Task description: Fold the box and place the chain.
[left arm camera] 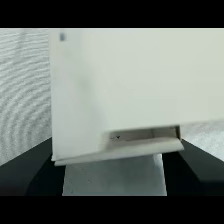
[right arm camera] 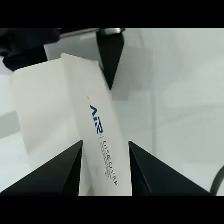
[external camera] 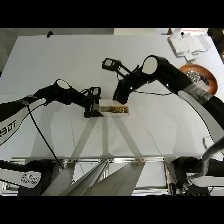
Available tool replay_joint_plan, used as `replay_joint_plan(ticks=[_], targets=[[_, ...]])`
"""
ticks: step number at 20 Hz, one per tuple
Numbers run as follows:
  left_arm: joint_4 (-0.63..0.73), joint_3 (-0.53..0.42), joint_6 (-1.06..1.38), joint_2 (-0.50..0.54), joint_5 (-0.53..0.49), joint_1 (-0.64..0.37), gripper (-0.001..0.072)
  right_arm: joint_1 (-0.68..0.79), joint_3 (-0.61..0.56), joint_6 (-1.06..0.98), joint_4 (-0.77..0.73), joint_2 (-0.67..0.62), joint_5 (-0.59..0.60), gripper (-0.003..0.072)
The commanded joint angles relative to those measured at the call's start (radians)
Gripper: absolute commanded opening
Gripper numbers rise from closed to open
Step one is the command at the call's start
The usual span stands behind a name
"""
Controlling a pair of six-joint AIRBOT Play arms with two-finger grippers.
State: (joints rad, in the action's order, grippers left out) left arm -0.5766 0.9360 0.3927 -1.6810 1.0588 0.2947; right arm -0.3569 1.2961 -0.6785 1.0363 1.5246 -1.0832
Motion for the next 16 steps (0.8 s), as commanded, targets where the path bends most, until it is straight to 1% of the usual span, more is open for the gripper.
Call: replay_joint_plan(ticks=[1,9,11,14,16], targets=[[0.0,0.0,0.0,0.0,0.0,0.0,0.0015,-0.036,-0.042,0.065,0.015,-0.006,0.015,0.0321],[0.0,0.0,0.0,0.0,0.0,0.0,0.0015,-0.101,-0.059,0.165,0.017,-0.013,0.072,0.0321],[0.0,0.0,0.0,0.0,0.0,0.0,0.0015,-0.116,-0.114,0.171,0.018,-0.057,0.15,0.0321],[0.0,0.0,0.0,0.0,0.0,0.0,0.0015,-0.126,-0.235,0.228,0.016,-0.151,0.296,0.0319],[0.0,0.0,0.0,0.0,0.0,0.0,0.0015,-0.126,-0.28,0.227,0.017,-0.167,0.299,0.0319]])
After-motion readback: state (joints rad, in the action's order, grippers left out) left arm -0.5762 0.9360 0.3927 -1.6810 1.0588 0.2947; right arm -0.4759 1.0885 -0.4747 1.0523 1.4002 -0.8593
